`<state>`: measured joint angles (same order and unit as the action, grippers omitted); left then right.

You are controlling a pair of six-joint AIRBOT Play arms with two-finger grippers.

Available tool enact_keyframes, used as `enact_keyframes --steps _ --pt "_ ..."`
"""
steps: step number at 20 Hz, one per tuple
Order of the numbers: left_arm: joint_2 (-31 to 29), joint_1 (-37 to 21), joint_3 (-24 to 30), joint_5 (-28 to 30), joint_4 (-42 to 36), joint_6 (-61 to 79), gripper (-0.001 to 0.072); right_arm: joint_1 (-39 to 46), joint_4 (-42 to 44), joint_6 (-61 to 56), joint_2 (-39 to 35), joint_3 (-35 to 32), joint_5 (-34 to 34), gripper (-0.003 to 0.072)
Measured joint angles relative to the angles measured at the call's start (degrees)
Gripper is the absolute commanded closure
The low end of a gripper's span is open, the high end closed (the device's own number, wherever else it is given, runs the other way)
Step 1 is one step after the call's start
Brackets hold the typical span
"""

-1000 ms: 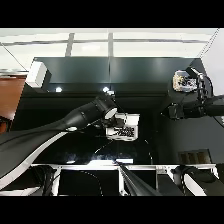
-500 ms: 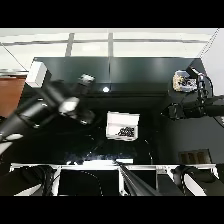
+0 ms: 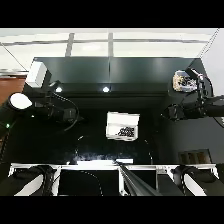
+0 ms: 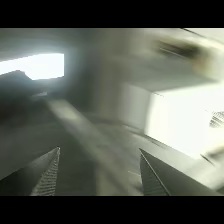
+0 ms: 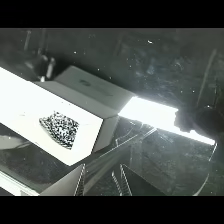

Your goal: Fold the box and place the chain.

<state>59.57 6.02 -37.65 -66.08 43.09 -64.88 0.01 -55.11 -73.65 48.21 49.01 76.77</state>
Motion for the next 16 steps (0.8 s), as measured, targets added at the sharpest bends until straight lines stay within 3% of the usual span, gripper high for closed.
enact_keyframes --steps 1,2,5,9,13,16 --pt "0.66 -0.15 1.14 -2.56 -6.43 8.22 0.0122 0.0 0.0 -0.11 0.0 0.0 0.0 0.04" --pt "1.25 0.11 2.03 -4.09 -11.21 15.65 -0.0011 0.0 0.02 -0.11 0.0 0.0 0.07 0.0401" --pt "2.21 2.47 3.43 -5.44 -14.88 32.87 -0.0011 0.0 0.02 -0.11 0.0 0.0 0.11 0.04" --pt "4.5 7.43 3.89 -1.2 -9.75 54.36 -0.0011 0.0 -0.02 -0.11 0.0 0.0 -0.2 0.0401" --pt "11.63 10.03 1.6 -0.09 -7.1 72.61 -0.0007 0.0 -0.02 -0.7 0.0 0.0 -0.81 0.0401" --pt "17.22 10.93 -1.62 -0.17 -6.71 78.95 -0.0007 0.0 -0.04 -0.98 0.0 0.0 -1.07 0.04"
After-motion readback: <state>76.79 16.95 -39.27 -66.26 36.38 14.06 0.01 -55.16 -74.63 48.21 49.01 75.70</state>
